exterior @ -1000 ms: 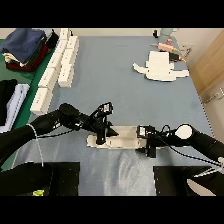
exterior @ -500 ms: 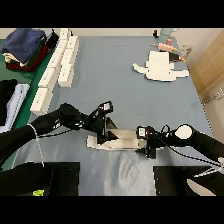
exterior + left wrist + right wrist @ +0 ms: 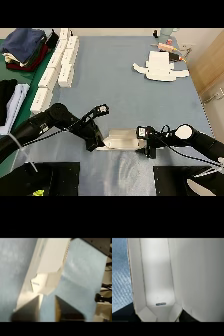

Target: Fold the box.

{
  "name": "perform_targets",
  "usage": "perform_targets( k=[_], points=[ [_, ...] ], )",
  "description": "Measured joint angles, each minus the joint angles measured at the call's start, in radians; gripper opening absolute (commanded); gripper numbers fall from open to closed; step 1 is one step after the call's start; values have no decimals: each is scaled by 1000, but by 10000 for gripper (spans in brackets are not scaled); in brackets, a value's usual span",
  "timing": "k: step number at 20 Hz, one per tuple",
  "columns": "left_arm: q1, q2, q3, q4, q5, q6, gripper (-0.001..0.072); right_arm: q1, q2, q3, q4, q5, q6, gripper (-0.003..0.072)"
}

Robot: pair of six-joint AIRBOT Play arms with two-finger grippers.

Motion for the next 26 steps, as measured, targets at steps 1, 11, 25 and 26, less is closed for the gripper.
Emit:
perform_targets(
  k=[1, 11, 25, 26],
  points=[
    [-2, 34, 0, 38, -26, -84, 15, 0, 0, 0, 0, 0, 0, 598],
    [-146, -9, 62, -121, 164, -517, 15, 0, 0, 0, 0, -2, 0, 597],
    [-78, -360, 195, -219, 253, -776, 15, 0, 0, 0, 0, -3, 1, 597],
    [-78, -369, 196, -219, 241, -779, 15, 0, 0, 0, 0, -3, 2, 597]
  ],
)
